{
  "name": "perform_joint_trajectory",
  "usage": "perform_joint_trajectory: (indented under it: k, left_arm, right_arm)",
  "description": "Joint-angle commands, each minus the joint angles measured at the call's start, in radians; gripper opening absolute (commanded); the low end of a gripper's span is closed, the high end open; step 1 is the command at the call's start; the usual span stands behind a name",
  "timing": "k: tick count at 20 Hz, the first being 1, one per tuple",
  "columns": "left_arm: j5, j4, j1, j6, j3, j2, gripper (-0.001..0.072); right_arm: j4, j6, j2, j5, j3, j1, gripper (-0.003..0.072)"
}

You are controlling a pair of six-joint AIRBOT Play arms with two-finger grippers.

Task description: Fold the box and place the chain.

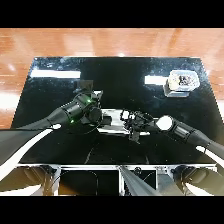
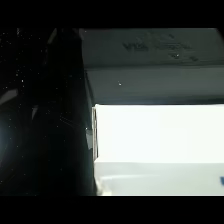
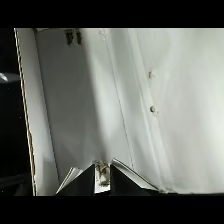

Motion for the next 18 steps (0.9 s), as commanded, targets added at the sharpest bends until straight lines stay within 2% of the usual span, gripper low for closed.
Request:
perform_joint_trajectory:
  k: [1,3,8,10,12,14,18]
  left_arm:
    - [0.004,-0.005,0.0,0.0,0.0,0.0,0.0021]
    - [0.011,-0.005,0.0,0.0,0.0,0.0,0.0021]
    - [0.013,-0.006,0.0,0.0,0.0,0.0,0.002]
    - [0.019,-0.007,0.0,0.0,0.0,0.0,0.0019]
    - [0.02,-0.005,0.0,0.0,0.0,-0.001,0.0019]
    - [0.018,0.003,0.0,0.0,0.0,-0.002,0.0019]
    - [0.013,0.006,-0.002,-0.02,0.001,-0.002,0.0018]
  right_arm:
    - [-0.008,0.079,0.013,0.024,0.001,-0.033,0.0126]
    - [-0.034,0.183,0.041,0.09,0.001,-0.087,0.0038]
    - [-0.206,0.624,0.111,0.263,0.001,-0.255,0.0039]
    - [-0.177,0.859,0.13,0.413,0.001,-0.338,0.0038]
    - [-0.145,0.894,0.132,0.613,0.001,-0.401,0.0037]
    - [-0.156,0.982,0.132,0.723,0.002,-0.458,0.0038]
    - [-0.293,1.206,0.132,0.742,0.0,-0.637,0.0038]
